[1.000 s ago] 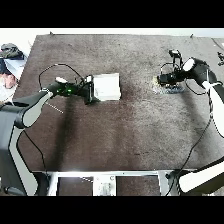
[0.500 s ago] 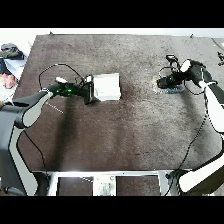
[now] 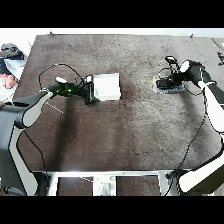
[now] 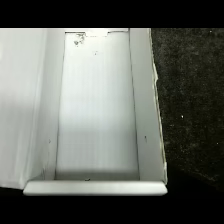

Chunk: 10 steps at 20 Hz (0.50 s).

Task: Fold the box and place the chain.

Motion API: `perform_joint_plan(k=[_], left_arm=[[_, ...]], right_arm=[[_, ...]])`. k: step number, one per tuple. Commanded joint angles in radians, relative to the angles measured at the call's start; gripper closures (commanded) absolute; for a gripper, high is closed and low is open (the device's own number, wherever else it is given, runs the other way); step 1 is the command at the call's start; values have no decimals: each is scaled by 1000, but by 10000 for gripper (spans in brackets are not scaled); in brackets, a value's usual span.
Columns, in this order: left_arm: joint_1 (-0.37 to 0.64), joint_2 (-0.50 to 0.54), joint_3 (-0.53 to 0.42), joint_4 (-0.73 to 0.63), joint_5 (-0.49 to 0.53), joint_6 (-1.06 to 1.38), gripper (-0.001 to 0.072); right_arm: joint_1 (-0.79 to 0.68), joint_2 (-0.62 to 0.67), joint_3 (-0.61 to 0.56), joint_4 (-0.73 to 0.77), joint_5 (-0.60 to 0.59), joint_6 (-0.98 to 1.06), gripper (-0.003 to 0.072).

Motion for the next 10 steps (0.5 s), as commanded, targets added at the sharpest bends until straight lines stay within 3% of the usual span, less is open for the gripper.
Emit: perform_joint_plan(k=[1,3,5,10], left_arm=[[1,0,0,0,0,0,432],[1,0,0,0,0,0,433],[1,0,0,0,0,0,432],[1,0,0,0,0,0,433]], right_arm=[[0,-3,0,8,5,0,563],[0,-3,1,17,5,0,565],[0,0,1,17,1,1,701],[2,92,2,29,-14,0,703]])
